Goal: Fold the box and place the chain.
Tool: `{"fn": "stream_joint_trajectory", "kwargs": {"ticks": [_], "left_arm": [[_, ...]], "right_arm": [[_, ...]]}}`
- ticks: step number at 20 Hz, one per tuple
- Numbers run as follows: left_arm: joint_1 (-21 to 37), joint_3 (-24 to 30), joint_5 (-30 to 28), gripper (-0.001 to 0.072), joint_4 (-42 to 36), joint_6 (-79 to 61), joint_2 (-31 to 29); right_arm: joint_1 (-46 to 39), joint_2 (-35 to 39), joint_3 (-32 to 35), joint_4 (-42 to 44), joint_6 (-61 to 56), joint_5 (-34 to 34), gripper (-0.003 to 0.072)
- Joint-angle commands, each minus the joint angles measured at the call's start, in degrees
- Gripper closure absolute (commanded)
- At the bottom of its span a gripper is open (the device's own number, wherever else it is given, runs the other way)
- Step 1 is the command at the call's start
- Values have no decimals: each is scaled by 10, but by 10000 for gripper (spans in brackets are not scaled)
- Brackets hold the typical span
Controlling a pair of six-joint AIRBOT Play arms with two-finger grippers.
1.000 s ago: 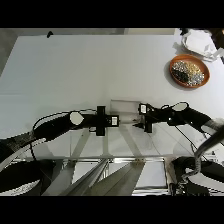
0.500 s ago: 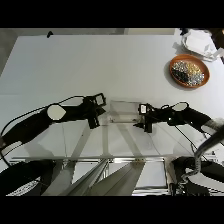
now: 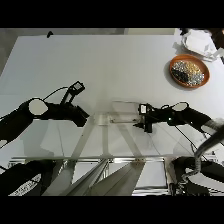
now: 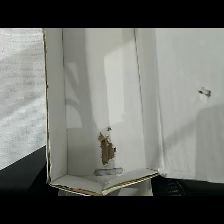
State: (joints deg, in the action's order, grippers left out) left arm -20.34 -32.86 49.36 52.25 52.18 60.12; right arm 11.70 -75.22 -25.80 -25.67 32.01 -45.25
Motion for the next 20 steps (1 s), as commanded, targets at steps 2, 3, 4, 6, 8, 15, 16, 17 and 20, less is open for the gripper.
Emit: {"fn": "stream_joint_trajectory", "kwargs": {"ticks": [2,3,4,6,8,15,16,17,20], "left_arm": [[11,0,3,706,-56,123,81],[4,-1,1,706,-73,122,104],[-8,-1,-8,706,-83,121,124],[-31,-1,-27,706,-110,103,148],[-46,-3,-37,706,-148,82,162],[-60,-16,-50,700,-192,47,162],[-62,-17,-51,700,-192,45,162],[-64,-17,-52,700,-192,45,162],[-64,-17,-48,706,-170,47,161]], "right_arm": [[0,0,0,0,0,0,275],[0,0,0,0,0,0,275],[0,0,0,0,0,0,275],[0,0,0,0,0,0,275],[0,0,0,0,0,0,275],[0,0,0,0,0,0,276],[0,0,0,0,0,0,275],[0,0,0,0,0,0,276],[0,0,0,0,0,0,276]]}}
